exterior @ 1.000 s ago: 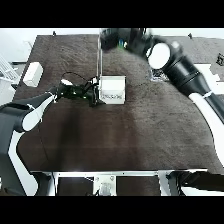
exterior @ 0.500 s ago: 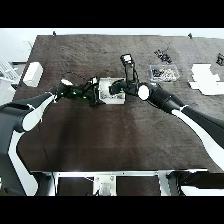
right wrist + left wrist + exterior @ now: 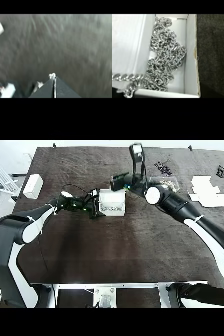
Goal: Fold the box and place the chain.
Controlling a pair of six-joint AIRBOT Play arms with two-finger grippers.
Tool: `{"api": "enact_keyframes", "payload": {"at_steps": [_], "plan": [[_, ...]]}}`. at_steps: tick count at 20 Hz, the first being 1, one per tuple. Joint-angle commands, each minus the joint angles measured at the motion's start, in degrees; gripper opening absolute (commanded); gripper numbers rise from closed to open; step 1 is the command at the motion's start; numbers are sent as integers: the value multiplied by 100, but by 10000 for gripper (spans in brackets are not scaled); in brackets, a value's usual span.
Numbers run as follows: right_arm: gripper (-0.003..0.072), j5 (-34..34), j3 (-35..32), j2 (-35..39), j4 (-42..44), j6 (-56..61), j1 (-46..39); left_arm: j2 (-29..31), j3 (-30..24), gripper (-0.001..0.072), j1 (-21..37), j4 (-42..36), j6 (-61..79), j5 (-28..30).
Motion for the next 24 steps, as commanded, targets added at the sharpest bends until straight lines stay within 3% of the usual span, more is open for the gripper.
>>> {"api": "enact_keyframes", "payload": {"at_steps": [1,4,8,13,19,24], "plan": [[10,-55,704,55,-87,-122,74,2,2,334,0,-2,0,0],[10,-52,1147,127,-87,-380,243,2,2,334,0,0,0,2],[10,-24,1261,463,-87,-614,398,2,2,333,0,0,0,4],[11,911,1224,732,-195,-673,404,2,2,334,0,0,0,2],[11,927,354,721,-190,-649,234,2,2,334,0,0,0,2],[11,271,-804,540,-168,-649,210,2,2,334,0,0,0,2]]}}
